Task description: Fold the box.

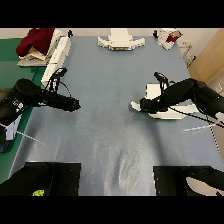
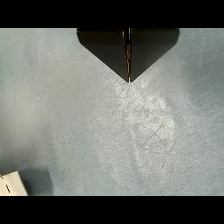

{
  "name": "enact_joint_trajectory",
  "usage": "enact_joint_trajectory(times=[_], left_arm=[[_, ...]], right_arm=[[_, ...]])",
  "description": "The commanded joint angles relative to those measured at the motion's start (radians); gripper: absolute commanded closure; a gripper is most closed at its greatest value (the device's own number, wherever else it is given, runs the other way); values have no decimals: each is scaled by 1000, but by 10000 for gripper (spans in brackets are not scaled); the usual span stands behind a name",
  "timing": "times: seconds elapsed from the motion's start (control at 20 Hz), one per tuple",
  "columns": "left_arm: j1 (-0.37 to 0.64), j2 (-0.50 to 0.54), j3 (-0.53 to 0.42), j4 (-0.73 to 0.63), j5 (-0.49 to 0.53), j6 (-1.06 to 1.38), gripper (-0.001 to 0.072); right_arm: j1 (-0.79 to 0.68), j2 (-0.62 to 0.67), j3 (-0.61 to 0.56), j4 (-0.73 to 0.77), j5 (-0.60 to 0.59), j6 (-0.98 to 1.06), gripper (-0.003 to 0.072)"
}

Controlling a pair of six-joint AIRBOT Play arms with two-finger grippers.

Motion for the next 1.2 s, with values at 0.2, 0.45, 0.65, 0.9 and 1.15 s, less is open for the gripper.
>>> enact_joint_trajectory(times=[0.2, 0.45, 0.65, 0.9, 1.15], left_arm=[[0, 1, 0, 0, 0, 0, 696], [0, 1, 0, 0, 0, 0, 696], [0, 1, 0, 0, 1, 0, 696], [0, 1, 0, -5, 12, 0, 696], [0, 1, 0, -13, 11, 0, 696]], right_arm=[[51, -33, 2, 9, 12, 29, 569], [-184, -46, 134, -275, -211, 130, 500], [-538, -54, 264, -412, -275, 61, 311], [-917, -181, 370, -288, -304, -138, 311], [-1025, -360, 407, -107, -338, -395, 311]])
